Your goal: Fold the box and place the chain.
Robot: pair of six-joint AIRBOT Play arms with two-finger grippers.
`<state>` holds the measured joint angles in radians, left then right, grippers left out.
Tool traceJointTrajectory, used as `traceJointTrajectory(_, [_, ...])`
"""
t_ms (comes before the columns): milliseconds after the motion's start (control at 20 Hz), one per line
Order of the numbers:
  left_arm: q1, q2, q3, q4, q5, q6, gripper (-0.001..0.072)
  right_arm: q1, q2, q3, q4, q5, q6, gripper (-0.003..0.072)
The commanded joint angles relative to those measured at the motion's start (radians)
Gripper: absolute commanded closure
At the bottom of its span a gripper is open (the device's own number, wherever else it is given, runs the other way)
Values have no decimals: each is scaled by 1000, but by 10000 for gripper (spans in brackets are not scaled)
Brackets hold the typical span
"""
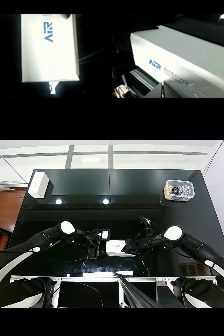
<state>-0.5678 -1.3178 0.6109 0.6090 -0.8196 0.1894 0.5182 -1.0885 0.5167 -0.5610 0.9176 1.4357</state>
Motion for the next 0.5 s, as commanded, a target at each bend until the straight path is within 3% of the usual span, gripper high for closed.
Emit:
traceJointTrajectory(0, [0, -1, -1, 0, 0, 0, 222, 1, -2, 0, -34, -28, -3, 644])
traceJointTrajectory(100, [0, -1, -1, 0, 0, 0, 222, -14, 0, 2, -31, -15, -13, 644])
traceJointTrajectory(350, [4, 3, 0, 14, -16, -19, 212, -170, 113, 66, -1, 159, -99, 644])
traceJointTrajectory(450, [16, 23, 1, 15, -36, -26, 142, -282, 183, 92, -11, 205, -99, 643])
